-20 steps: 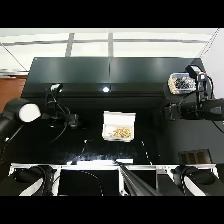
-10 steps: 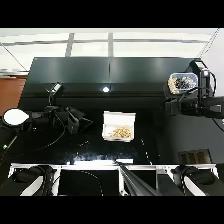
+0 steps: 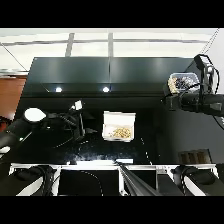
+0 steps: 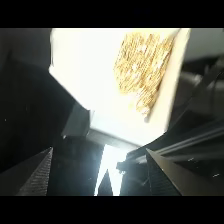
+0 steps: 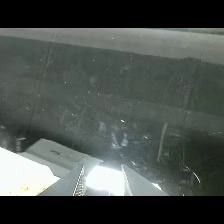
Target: Fold the box and place the chain.
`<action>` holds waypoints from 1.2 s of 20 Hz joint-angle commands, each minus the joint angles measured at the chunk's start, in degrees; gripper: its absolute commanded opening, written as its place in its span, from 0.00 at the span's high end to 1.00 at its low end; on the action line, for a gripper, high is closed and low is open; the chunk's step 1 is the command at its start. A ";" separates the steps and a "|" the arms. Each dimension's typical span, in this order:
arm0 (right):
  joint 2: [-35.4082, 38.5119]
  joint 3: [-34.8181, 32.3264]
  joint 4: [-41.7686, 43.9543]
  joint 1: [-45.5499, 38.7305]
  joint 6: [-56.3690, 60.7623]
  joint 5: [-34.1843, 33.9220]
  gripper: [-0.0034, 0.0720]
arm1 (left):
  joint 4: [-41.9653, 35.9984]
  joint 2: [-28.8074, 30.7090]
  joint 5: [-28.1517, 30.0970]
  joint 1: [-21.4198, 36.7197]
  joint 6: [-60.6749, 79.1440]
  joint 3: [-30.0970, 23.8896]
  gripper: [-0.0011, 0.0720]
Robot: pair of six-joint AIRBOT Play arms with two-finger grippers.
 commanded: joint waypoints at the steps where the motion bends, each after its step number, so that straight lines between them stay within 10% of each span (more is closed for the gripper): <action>1: 0.02 0.02 0.17 -0.04 0.04 0.44 0.56 | 0.37 -6.67 0.42 -0.81 8.09 0.33 0.02; 24: 0.02 -0.39 0.61 0.13 0.42 5.70 0.56 | -5.77 -13.00 4.48 -9.03 13.49 0.96 0.02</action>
